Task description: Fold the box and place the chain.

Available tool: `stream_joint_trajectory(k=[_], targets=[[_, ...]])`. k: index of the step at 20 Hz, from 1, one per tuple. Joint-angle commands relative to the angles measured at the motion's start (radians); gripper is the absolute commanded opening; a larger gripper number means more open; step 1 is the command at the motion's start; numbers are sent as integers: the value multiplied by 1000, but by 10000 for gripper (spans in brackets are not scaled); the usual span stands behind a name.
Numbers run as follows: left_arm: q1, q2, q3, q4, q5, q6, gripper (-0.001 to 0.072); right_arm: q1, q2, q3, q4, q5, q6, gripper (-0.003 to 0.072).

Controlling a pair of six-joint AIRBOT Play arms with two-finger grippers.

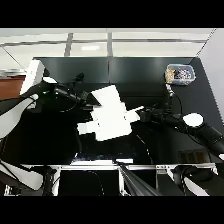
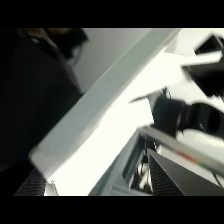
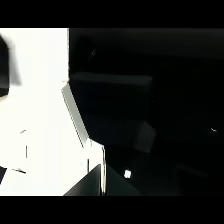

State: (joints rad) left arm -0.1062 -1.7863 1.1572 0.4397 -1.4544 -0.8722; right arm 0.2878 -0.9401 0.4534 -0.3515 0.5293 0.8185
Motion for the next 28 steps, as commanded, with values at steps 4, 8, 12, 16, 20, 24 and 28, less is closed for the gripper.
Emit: stream_joint_trajectory(k=[4,8,12,16,20,24,28], targets=[[-85,-59,103,211,-162,154,548,1,0,-1,0,2,0,17],[-106,-59,138,241,-167,232,291,1,0,-1,0,2,0,17],[-105,-59,142,230,-110,242,94,1,0,-1,0,2,0,17],[-105,-56,142,230,-117,246,25,-20,1,4,-20,2,0,607],[-106,-1,129,244,-106,210,19,-164,14,125,-263,220,-1,604],[-172,266,-106,185,240,358,22,-285,16,287,-711,579,0,604],[-256,430,-266,217,480,666,23,-319,16,288,-824,580,18,603]])
